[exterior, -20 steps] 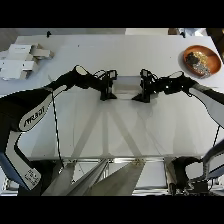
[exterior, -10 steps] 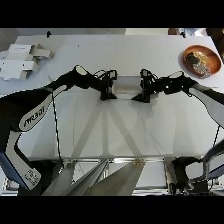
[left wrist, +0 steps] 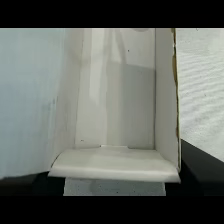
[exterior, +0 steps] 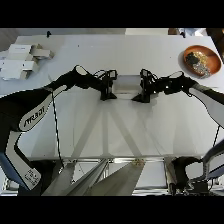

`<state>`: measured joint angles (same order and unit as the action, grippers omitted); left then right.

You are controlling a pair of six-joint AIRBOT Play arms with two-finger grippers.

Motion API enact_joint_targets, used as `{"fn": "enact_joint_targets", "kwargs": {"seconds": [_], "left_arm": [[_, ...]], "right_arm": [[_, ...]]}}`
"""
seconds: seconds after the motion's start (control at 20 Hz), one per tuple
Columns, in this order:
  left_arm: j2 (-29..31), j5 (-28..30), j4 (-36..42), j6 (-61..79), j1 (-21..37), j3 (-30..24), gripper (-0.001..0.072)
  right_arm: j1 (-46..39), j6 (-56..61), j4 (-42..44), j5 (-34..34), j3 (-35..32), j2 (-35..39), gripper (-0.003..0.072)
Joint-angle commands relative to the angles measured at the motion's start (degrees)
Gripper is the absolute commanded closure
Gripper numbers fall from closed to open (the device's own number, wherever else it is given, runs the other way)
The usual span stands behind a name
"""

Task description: Fold the box and place the chain.

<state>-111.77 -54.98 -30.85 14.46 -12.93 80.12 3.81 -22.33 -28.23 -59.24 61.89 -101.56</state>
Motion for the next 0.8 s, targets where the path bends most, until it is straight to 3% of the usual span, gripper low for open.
{"fn": "enact_joint_targets", "kwargs": {"seconds": [0.0, 0.45, 0.75], "left_arm": [[0.0, -0.1, 0.0, 0.1, 0.0, 0.0, 0.0429], [0.0, -0.1, 0.0, 0.1, 0.0, 0.0, 0.0429], [0.0, -0.1, 0.0, 0.1, 0.0, 0.0, 0.0429]], "right_arm": [[0.0, 0.0, 0.1, 0.3, 0.0, 0.0, -0.0034], [-2.0, 0.0, -0.9, 0.7, 0.0, 4.5, -0.0034], [-6.8, 4.6, -7.7, -0.2, 0.0, 9.4, -0.0034]]}}
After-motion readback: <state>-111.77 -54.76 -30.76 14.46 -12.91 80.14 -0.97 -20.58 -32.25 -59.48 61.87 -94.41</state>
